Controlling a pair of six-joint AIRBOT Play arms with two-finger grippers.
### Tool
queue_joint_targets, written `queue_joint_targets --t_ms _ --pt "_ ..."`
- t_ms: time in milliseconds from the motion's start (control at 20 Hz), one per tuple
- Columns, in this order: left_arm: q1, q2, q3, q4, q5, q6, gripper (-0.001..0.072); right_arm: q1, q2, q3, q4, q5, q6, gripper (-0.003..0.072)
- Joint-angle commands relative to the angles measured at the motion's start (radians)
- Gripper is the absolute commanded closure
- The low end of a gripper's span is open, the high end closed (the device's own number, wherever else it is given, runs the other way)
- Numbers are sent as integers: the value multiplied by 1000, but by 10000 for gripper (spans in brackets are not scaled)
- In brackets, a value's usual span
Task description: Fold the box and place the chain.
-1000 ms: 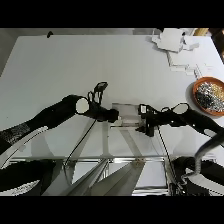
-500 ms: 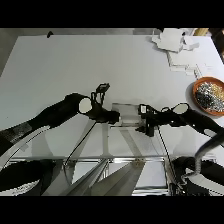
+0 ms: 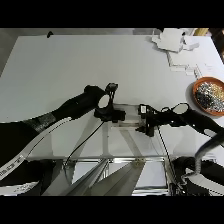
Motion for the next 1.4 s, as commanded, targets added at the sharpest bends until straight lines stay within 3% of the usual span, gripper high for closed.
queue_joint_targets --t_ms 0,750,850,950,1000,1200,1300,1350 --pt "-26 -38 20 38 -20 -55 459 0 0 0 0 0 2 391" --pt "-34 -64 20 86 -36 -206 437 0 0 0 1 0 2 391" --pt "-35 -67 20 89 -37 -212 560 0 0 0 0 0 2 391" --pt "-40 -71 20 90 -38 -213 595 0 0 0 0 0 2 391" --pt "-44 -74 20 93 -40 -222 706 0 0 0 0 0 2 391" --pt "-47 -83 20 97 -72 -227 704 0 0 0 0 0 2 391" --pt "-47 -83 20 96 -72 -227 615 0 0 0 1 0 2 391" --pt "-47 -83 20 96 -72 -227 615 0 0 0 0 0 2 391"
